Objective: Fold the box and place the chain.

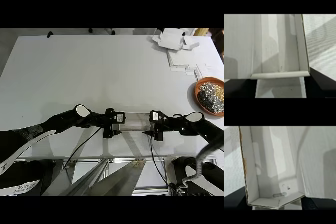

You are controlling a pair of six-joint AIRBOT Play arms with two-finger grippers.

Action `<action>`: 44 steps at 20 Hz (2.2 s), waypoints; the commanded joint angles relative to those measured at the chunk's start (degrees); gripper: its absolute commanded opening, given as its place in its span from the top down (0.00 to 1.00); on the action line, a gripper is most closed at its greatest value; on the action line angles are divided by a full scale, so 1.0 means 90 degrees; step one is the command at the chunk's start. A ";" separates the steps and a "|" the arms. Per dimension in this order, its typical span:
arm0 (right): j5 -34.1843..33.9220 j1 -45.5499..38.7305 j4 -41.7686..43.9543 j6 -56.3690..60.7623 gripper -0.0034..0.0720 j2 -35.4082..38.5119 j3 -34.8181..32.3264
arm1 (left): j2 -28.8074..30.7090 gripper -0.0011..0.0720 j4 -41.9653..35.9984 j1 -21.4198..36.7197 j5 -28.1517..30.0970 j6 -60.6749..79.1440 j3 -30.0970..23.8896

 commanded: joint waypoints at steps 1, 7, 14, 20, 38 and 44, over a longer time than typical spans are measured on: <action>0.0000 0.0002 0.0002 0.0005 0.53 0.0005 -0.0002 | -0.0010 0.61 0.0007 0.0002 0.0027 -0.0002 -0.0005; 0.0000 0.0002 0.0005 0.0002 0.53 0.0005 -0.0002 | -0.0010 0.61 0.0007 -0.0005 -0.0024 -0.0005 -0.0005; 0.0002 0.0002 0.0019 0.0005 0.53 0.0005 -0.0002 | -0.0010 0.61 0.0005 -0.0005 -0.0024 -0.0005 -0.0005; 0.0078 0.0000 -0.0141 0.0121 0.33 0.0015 -0.0002 | -0.0010 0.61 0.0007 -0.0005 -0.0024 -0.0002 -0.0005; 0.1226 0.0002 -0.0991 0.3745 0.22 0.3961 -0.0005 | -0.0010 0.61 0.0007 -0.0005 -0.0024 -0.0002 -0.0005; 0.0078 0.0002 0.1343 0.2817 0.87 0.3058 -0.0012 | -0.0010 0.61 0.0007 -0.0005 -0.0024 -0.0002 -0.0005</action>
